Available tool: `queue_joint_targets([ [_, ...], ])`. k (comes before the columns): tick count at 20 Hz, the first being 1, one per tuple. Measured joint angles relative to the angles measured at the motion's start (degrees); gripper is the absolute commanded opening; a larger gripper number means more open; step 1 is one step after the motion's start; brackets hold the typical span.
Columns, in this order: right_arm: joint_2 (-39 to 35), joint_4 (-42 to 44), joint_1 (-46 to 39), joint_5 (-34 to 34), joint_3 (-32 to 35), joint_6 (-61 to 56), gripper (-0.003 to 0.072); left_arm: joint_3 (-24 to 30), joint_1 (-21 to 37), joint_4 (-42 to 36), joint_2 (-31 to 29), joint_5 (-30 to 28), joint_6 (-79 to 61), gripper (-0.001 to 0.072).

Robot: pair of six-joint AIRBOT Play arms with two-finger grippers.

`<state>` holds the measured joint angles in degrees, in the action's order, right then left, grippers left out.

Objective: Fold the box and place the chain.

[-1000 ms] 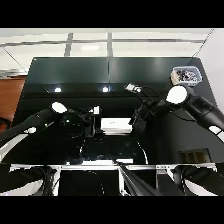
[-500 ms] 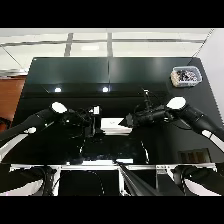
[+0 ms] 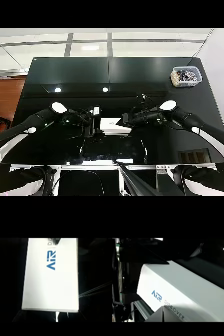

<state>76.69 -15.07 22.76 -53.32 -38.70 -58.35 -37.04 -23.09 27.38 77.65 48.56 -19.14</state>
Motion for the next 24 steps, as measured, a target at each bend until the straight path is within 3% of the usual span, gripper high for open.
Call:
queue_joint_targets([
  [12, 0.72, -5.97, 0.52, 0.79, -0.76, 1.18, 0.0016, 0.02, -0.02, -0.59, 0.02, -0.02, 0.09, 0.0356],
  [22, -2.58, -5.7, -1.86, -11.82, -9.22, 2.08, 0.0016, -0.02, 0.0, -0.72, -0.04, 0.02, 0.22, 0.0359],
  [23, -3.3, -5.86, -2.34, -12.9, -9.51, 2.03, 0.0016, -0.02, 0.0, -0.66, -0.07, 0.0, 0.22, 0.0448],
  [24, -4.13, -5.79, -2.95, -13.97, -9.79, 2.01, 0.0016, -0.02, 0.0, -0.59, -0.17, -0.04, 0.22, 0.0718],
])
